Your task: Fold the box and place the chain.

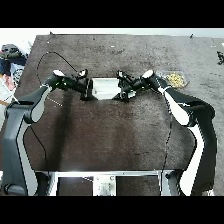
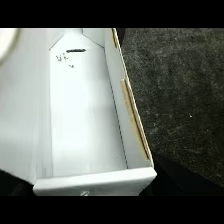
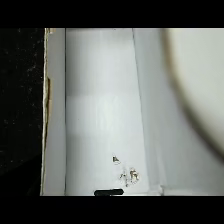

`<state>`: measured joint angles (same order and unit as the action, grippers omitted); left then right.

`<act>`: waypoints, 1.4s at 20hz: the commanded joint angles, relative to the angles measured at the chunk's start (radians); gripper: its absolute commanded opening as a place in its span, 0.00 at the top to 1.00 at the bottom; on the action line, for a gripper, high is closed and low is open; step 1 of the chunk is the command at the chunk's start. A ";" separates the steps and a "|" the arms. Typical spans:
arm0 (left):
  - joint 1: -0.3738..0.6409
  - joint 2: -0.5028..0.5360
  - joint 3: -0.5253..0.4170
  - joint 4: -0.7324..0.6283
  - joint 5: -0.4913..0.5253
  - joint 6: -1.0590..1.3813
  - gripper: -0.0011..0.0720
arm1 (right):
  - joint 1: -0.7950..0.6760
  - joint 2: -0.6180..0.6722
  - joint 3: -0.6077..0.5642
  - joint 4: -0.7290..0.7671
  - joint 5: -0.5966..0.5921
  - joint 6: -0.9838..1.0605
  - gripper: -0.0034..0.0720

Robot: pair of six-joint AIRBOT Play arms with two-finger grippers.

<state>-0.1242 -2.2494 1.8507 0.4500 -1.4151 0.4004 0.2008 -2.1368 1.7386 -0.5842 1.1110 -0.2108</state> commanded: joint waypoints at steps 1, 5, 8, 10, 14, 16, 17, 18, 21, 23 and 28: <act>-0.004 -0.002 0.000 -0.001 0.027 0.000 0.01 | 0.001 0.000 0.000 0.002 -0.004 0.001 0.34; -0.004 -0.003 0.000 -0.002 0.077 -0.003 0.01 | 0.001 0.000 0.000 0.002 -0.004 0.001 0.34; -0.004 -0.003 0.000 -0.011 0.080 -0.003 0.01 | 0.001 0.000 0.000 0.002 -0.004 0.001 0.34; -0.004 -0.003 0.000 -0.010 0.084 -0.005 0.01 | 0.001 0.000 0.000 0.002 -0.004 0.001 0.34; -0.004 -0.003 0.000 -0.008 0.088 -0.010 0.01 | 0.001 0.000 0.000 0.002 -0.004 0.001 0.34; -0.004 -0.004 0.000 -0.008 0.089 -0.010 0.01 | 0.001 0.000 0.000 0.002 -0.004 0.001 0.34; -0.004 -0.004 0.000 -0.008 0.093 -0.010 0.01 | 0.001 0.000 0.000 0.002 -0.004 0.001 0.34; -0.004 -0.004 0.000 -0.009 0.099 -0.008 0.01 | 0.001 0.000 0.000 0.002 -0.004 0.001 0.34; -0.004 -0.004 0.000 -0.009 0.097 -0.010 0.01 | 0.001 0.000 0.000 0.002 -0.004 0.001 0.34; -0.004 -0.005 0.000 -0.009 0.087 -0.015 0.01 | 0.001 0.000 0.000 0.002 -0.004 0.001 0.34; -0.006 -0.019 0.000 -0.021 0.091 -0.014 0.01 | 0.001 0.000 0.000 0.002 -0.004 0.001 0.34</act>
<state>-0.1303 -2.2639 1.8500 0.4347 -1.3209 0.3851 0.2012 -2.1368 1.7386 -0.5823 1.1072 -0.2096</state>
